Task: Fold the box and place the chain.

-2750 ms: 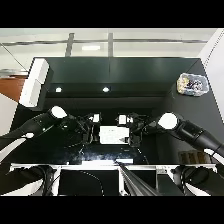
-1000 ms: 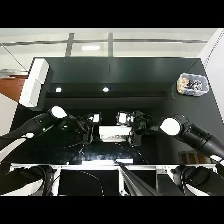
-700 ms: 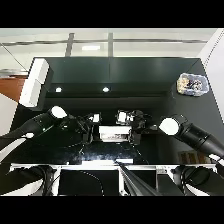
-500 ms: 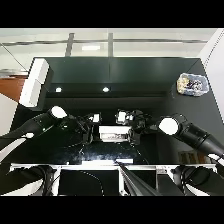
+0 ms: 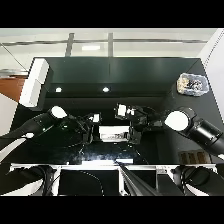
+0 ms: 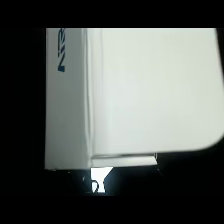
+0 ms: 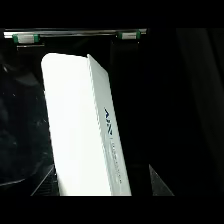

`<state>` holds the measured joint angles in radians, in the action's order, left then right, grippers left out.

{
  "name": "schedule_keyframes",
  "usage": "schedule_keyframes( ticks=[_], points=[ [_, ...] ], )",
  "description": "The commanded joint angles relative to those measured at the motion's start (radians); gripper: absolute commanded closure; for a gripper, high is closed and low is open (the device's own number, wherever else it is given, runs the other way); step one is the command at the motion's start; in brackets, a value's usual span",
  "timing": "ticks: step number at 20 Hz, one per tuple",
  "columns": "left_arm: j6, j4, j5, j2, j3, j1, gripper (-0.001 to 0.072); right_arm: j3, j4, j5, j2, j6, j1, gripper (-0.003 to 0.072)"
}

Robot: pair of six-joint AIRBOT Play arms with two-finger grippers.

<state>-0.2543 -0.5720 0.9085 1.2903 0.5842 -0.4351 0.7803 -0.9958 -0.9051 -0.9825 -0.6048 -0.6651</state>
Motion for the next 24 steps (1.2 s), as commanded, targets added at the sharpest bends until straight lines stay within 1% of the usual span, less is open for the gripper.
schedule_keyframes(
  ticks=[1,5,6,13,19,22,24],
  points=[
    [0.0,0.0,0.0,0.001,0.0,0.0,0.0178,0.04,0.0,-0.093,-0.036,-0.171,0.026,-0.0015],
    [0.0,0.0,0.0,0.001,0.0,0.0,0.0178,0.154,0.006,-0.282,-0.143,-0.204,0.036,-0.0016],
    [0.0,0.0,0.0,0.001,0.0,0.0,0.0178,0.177,0.005,-0.307,-0.156,-0.206,0.036,-0.0016],
    [0.0,0.0,0.0,0.001,0.0,0.0,0.0178,0.192,-0.027,-0.328,-0.19,-0.206,0.045,-0.0015],
    [0.0,0.0,0.0,0.001,0.0,0.0,0.0178,0.193,-0.109,-0.334,-0.19,-0.211,0.04,-0.0016],
    [0.0,0.0,0.0,0.001,0.0,0.0,0.0178,0.195,-0.168,-0.349,-0.183,-0.264,0.04,-0.0016],
    [0.0,0.0,0.0,0.001,0.0,0.0,0.0178,0.201,-0.174,-0.352,-0.18,-0.278,0.04,-0.0017]
  ],
)
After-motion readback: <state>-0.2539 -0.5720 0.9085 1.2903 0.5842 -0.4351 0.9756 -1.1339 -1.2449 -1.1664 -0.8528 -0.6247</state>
